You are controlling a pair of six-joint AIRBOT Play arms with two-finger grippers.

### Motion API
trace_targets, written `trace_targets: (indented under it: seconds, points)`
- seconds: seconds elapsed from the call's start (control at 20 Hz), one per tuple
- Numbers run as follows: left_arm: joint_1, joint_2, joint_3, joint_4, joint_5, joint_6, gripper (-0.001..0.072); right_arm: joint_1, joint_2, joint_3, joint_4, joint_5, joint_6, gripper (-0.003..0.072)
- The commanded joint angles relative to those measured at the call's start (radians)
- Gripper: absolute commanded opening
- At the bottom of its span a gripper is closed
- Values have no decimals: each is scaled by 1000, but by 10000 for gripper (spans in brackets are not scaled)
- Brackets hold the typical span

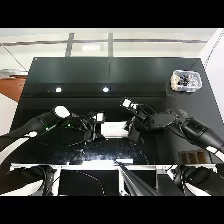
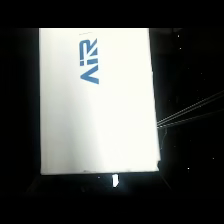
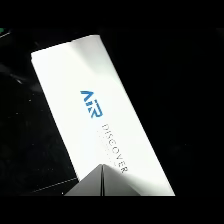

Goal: Fold the box and place the chain.

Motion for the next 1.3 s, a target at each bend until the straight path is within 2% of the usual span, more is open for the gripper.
trace_targets:
  seconds: [0.0, 0.55, 0.65, 0.75, 0.8, 0.9, 1.05, 1.25]
  points:
    - [0, 0, 0, 0, 1, 0, 394, 3, -42, -4, 10, 19, 0, 14]
    - [0, 0, 0, 0, 0, 0, 394, 2, -63, 12, 3, 13, 0, 23]
    - [0, 1, 0, 0, -2, 0, 412, 0, -22, 61, -39, -7, 8, 23]
    - [2, 12, 0, 22, -4, -2, 419, -29, 39, 116, -143, -49, 62, 23]
    - [2, 22, 2, 39, -3, -2, 484, -61, 72, 133, -205, -66, 119, 23]
    - [2, 41, 2, 41, -3, -5, 720, -140, 132, 139, -264, -86, 185, 23]
    - [2, 84, 2, 48, -5, -78, 720, -256, 172, 139, -264, -146, 216, 23]
    - [2, 180, 2, 198, -13, -265, 720, -327, 173, 139, -258, -226, 233, 23]
